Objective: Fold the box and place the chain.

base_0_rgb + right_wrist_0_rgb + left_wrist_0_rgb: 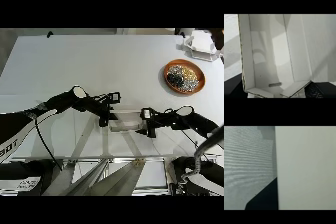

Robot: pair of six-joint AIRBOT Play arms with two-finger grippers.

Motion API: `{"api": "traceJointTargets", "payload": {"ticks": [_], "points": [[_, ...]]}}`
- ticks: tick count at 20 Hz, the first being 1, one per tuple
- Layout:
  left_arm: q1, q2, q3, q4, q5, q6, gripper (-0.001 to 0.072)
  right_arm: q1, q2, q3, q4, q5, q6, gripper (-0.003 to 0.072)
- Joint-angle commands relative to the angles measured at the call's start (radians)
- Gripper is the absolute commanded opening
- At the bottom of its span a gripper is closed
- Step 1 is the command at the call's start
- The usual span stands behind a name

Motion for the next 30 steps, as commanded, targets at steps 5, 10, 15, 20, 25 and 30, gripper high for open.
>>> {"api": "traceJointTargets", "payload": {"ticks": [5, 10, 15, 20, 25, 30], "points": [[0.000, 0.000, 0.000, -0.001, -0.001, 0.001, 0.0010, 0.002, -0.027, 0.013, -0.026, 0.015, 0.002, 0.0660], [0.000, 0.000, 0.000, -0.001, -0.001, 0.001, 0.0010, 0.045, -0.029, 0.013, -0.029, -0.003, 0.003, 0.0659], [0.000, 0.000, 0.000, -0.001, -0.001, 0.001, 0.0010, 0.045, -0.029, 0.013, -0.029, -0.003, 0.003, 0.0596], [0.000, 0.000, 0.000, -0.001, -0.001, 0.001, 0.0010, 0.045, -0.029, 0.013, -0.037, -0.009, 0.002, 0.0519], [0.000, 0.000, 0.000, -0.001, -0.001, 0.001, 0.0010, 0.045, -0.029, 0.013, -0.070, -0.018, 0.003, 0.0463], [0.000, 0.000, 0.000, -0.001, -0.001, 0.001, 0.0010, 0.044, -0.029, 0.013, -0.070, -0.018, 0.003, 0.0428]]}}
